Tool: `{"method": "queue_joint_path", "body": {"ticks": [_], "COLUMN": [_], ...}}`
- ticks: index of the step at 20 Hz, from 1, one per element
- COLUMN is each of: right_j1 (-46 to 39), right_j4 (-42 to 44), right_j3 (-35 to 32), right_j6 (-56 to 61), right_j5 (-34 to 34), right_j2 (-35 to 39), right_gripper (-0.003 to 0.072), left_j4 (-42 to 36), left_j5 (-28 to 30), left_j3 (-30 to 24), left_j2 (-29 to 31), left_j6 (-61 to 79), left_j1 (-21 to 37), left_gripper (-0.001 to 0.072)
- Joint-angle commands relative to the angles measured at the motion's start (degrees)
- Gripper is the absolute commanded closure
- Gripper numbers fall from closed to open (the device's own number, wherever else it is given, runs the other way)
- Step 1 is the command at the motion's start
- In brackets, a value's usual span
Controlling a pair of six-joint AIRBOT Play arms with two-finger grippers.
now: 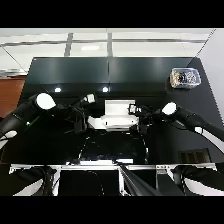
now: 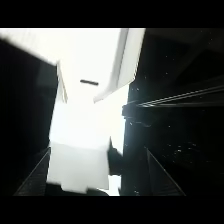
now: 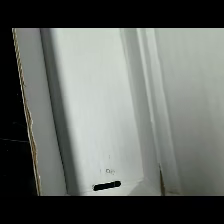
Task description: Fold the box and place the chain.
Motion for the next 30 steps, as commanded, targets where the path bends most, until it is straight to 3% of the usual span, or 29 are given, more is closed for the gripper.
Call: {"method": "queue_joint_path", "body": {"ticks": [1, 2, 7, 9, 10, 11, 15, 16, 17, 26, 30], "right_j1": [0.0, 0.0, 0.0, 0.0, 0.0, 0.0, 0.0, 0.0, 0.0, 0.0, 0.0], "right_j4": [0.1, 0.0, 0.1, 0.1, 0.1, 0.1, 0.1, 0.1, 0.1, 0.1, 0.0], "right_j3": [0.0, 0.0, 0.0, 0.0, 0.0, 0.0, 0.0, 0.0, 0.0, 0.0, 0.0], "right_j6": [0.0, 0.0, 0.0, 0.0, 0.0, 0.0, 0.0, 0.0, 0.0, 0.0, 0.0], "right_j5": [0.0, 0.0, 0.0, 0.0, 0.0, 0.0, 0.0, 0.0, 0.0, 0.0, 0.0], "right_j2": [0.0, 0.0, 0.0, 0.0, 0.0, 0.0, 0.0, 0.0, 0.0, 0.0, 0.0], "right_gripper": [0.0515, 0.0515, 0.0515, 0.0515, 0.0515, 0.0515, 0.0515, 0.0515, 0.0515, 0.0515, 0.0515], "left_j4": [2.6, 2.8, -2.6, -4.5, -4.3, -4.0, -4.1, -4.1, -4.1, -4.1, -11.6], "left_j5": [11.6, 13.4, 11.0, 9.8, 9.7, 10.3, 12.5, 12.7, 12.9, 13.1, 13.8], "left_j3": [-0.7, -0.5, 0.2, 0.2, 0.2, 0.2, 0.3, 0.3, 0.3, 0.7, 0.6], "left_j2": [-0.6, -1.3, -6.7, -7.6, -7.9, -8.0, -9.0, -9.0, -9.0, -9.0, -10.5], "left_j6": [14.2, 14.2, 13.2, 13.2, 13.2, 13.2, 13.2, 13.2, 13.2, 13.1, 11.9], "left_j1": [-4.4, -5.2, -5.4, -6.3, -6.8, -7.5, -8.9, -8.9, -8.8, -8.9, -9.2], "left_gripper": [0.0001, 0.0002, 0.0011, 0.0056, 0.0252, 0.0348, 0.0376, 0.0452, 0.0484, 0.0483, 0.0484]}}
